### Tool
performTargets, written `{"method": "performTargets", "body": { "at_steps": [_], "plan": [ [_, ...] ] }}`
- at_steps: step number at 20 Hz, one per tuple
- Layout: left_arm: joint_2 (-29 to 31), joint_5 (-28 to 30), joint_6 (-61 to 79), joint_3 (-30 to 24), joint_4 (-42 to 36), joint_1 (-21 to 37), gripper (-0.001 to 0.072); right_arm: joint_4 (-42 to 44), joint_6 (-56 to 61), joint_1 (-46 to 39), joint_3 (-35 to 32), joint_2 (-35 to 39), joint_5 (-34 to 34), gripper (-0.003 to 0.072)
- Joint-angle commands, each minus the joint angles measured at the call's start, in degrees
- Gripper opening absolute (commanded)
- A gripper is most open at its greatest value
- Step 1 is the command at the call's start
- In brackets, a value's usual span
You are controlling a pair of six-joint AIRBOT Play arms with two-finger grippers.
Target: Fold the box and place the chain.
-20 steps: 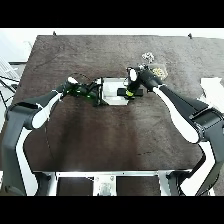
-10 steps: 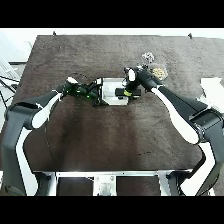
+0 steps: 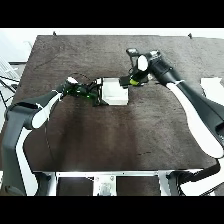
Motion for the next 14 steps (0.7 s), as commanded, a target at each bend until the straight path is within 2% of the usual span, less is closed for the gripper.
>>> {"method": "performTargets", "body": {
  "at_steps": [1, 4, 6, 7, 10, 14],
  "plan": [
    [0.0, 0.09, 0.0, 0.0, 0.0, -0.02, 0.0289, -7.08, -3.06, -2.75, 0.04, 4.55, -3.67, 0.0557],
    [0.0, 0.07, 0.0, 0.0, 0.0, -0.02, 0.0289, -5.53, -5.53, -9.07, 0.0, 3.82, -11.43, 0.0555],
    [0.0, 0.09, 0.0, 0.0, 0.0, -0.02, 0.0289, -1.14, -9.46, -13.77, 0.24, 1.44, -14.23, 0.0537],
    [0.0, 0.07, 0.0, 0.0, 0.0, -0.02, 0.0289, 1.81, -11.78, -15.98, 0.94, -0.24, -14.58, 0.0492],
    [0.0, 0.04, 0.0, 0.0, 0.0, -0.02, 0.0289, 8.15, -17.88, -20.13, 4.76, -5.86, -14.86, 0.0492],
    [0.0, 0.09, 0.0, 0.0, 0.0, -0.02, 0.0289, 9.9, -22.05, -21.7, 10.97, -12.98, -14.51, 0.0493]
  ]
}}
